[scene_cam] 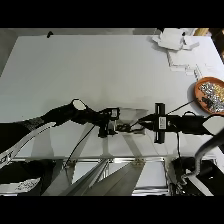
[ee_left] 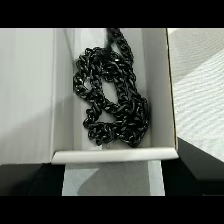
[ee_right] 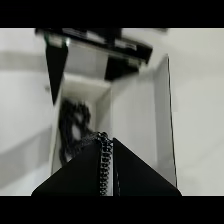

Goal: Fold the box and place the chain.

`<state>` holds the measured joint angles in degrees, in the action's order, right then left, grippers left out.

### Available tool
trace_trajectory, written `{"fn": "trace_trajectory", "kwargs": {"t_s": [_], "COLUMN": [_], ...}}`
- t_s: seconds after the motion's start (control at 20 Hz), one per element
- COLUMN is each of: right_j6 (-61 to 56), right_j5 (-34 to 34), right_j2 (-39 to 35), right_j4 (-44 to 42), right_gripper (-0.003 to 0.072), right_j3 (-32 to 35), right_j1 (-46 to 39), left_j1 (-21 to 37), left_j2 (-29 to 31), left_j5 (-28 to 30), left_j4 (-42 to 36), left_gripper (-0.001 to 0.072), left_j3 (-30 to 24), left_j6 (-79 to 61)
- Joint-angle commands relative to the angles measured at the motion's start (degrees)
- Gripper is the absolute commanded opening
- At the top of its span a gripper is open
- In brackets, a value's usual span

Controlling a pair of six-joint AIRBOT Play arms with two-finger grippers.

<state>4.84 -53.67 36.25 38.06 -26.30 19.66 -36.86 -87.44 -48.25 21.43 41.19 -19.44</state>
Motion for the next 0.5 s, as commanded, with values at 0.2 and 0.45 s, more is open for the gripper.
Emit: {"fn": "trace_trajectory", "kwargs": {"t_s": [0.2,0.45], "right_j6": [-0.5,-0.6], "right_j5": [12.3,12.5], "right_j2": [9.3,12.8], "right_j4": [-2.8,4.0], "right_gripper": [0.0020,0.0179], "right_j3": [0.0,-0.3], "right_j1": [13.5,13.2], "left_j1": [0.0,0.0], "left_j2": [0.0,0.0], "left_j5": [0.0,0.0], "left_j4": [0.0,0.0], "left_gripper": [0.0272,0.0272], "left_j3": [0.0,0.0], "left_j6": [0.0,0.0]}}
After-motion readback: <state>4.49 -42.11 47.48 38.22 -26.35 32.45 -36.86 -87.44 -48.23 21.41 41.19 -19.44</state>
